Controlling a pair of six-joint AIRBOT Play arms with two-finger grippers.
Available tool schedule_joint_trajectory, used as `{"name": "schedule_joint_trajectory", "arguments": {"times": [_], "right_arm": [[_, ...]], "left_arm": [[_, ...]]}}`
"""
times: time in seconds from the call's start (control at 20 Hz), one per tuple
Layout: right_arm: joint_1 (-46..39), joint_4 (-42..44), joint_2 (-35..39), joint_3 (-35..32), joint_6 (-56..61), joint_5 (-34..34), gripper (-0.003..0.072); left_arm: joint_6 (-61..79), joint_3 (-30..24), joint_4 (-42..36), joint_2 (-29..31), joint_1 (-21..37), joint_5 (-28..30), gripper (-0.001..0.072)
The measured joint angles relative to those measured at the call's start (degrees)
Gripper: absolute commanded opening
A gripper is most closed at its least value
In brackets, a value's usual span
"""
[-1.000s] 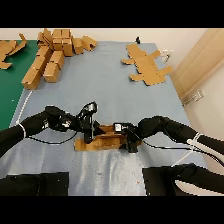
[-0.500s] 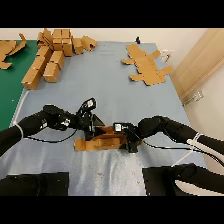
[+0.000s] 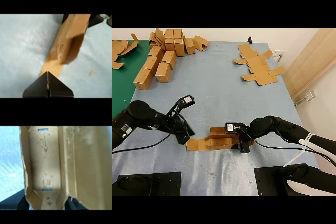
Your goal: Fold the box.
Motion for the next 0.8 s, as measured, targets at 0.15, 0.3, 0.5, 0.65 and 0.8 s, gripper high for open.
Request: {"name": "schedule_joint_trajectory", "arguments": {"times": [0.15,0.3,0.5,0.65,0.8], "right_arm": [[0.0,0.0,0.0,0.0,0.0,0.0,0.0518],[0.0,0.0,0.0,0.0,0.0,0.0,0.0518],[0.0,0.0,0.0,0.0,0.0,0.0,0.0518],[0.0,0.0,0.0,0.0,0.0,0.0,0.0518],[0.0,0.0,0.0,0.0,0.0,0.0,0.0518]], "left_arm": [[-18.9,-0.4,-0.3,1.7,-4.9,-3.7,0.0011],[-27.1,-0.5,-8.1,0.9,-10.8,4.8,0.0011],[-31.2,0.0,-16.5,-4.3,-13.5,18.9,0.0011],[-32.5,1.7,-21.2,-9.7,-14.3,24.8,0.0010],[-32.9,4.5,-23.6,-15.1,-15.1,26.8,0.0009]]}}
